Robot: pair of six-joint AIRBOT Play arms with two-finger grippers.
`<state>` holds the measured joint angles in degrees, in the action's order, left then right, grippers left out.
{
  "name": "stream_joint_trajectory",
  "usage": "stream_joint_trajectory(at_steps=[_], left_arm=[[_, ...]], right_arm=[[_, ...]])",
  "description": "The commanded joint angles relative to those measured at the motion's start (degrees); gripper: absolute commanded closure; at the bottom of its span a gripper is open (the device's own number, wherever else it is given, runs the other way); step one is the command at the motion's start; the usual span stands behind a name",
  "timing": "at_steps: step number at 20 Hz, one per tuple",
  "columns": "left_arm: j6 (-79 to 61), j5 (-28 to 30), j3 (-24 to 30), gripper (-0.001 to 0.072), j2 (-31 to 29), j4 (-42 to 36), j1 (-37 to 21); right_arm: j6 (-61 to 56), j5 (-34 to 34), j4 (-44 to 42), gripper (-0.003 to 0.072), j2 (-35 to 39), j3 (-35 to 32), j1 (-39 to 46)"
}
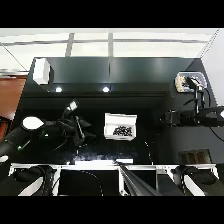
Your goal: Fold the box and place the chain.
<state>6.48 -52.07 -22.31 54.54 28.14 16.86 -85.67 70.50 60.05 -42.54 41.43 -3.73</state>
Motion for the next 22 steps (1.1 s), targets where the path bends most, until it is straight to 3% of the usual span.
stream_joint_trajectory(at_steps=[1, 4, 10, 22], left_arm=[[-19.3, 0.1, -2.2, 0.0002, 4.4, 5.6, 4.8], [-23.9, 4.9, -6.5, 0.0002, 10.1, 5.9, 7.9], [-24.5, 0.3, -14.3, 0.0003, 21.1, 2.7, 7.7], [-25.6, 0.4, -15.0, 0.0004, 23.0, -1.8, 8.2]], right_arm=[[-3.5, -0.2, 0.0, 0.0402, 0.0, 0.0, 0.0], [-3.7, -0.3, 0.0, 0.0402, 0.0, 0.0, 0.0], [-3.7, -0.4, 0.0, 0.0402, 0.0, 0.0, 0.0], [-3.7, -2.1, 0.0, 0.0402, 0.0, 0.0, 0.0]])
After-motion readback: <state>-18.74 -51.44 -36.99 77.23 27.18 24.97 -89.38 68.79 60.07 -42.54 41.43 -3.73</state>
